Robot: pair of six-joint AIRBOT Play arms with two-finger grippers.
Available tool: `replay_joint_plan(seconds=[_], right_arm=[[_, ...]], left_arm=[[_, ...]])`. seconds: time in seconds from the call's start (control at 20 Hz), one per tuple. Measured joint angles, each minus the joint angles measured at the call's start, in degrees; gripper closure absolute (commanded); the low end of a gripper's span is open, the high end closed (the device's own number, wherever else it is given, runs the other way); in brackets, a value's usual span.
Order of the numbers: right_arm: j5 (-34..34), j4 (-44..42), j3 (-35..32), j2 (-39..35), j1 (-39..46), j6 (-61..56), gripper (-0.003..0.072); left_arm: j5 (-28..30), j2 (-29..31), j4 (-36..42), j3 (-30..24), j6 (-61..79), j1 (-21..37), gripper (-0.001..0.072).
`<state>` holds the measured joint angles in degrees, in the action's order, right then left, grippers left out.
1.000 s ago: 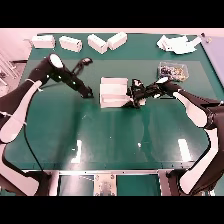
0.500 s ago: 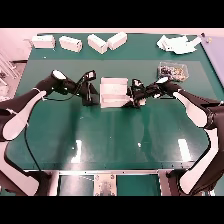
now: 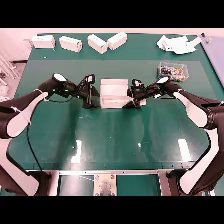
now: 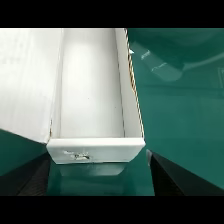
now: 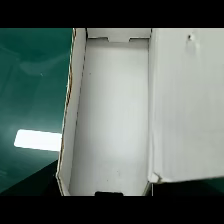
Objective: Fold the box and place the chain.
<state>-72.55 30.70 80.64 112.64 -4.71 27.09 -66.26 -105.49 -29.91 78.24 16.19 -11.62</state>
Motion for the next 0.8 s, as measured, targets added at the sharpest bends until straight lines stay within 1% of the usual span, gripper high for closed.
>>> replay_joint_plan(seconds=[0.4,0.8], right_arm=[[0.2,0.0,0.0,-0.1,0.0,-0.3,0.0351],[0.8,-0.6,0.0,0.0,-0.1,0.0,0.0351]], left_arm=[[-0.3,-2.6,4.9,0.0,4.5,0.0,-0.0011],[0.0,-3.7,6.2,0.5,5.3,2.0,-0.0011]])
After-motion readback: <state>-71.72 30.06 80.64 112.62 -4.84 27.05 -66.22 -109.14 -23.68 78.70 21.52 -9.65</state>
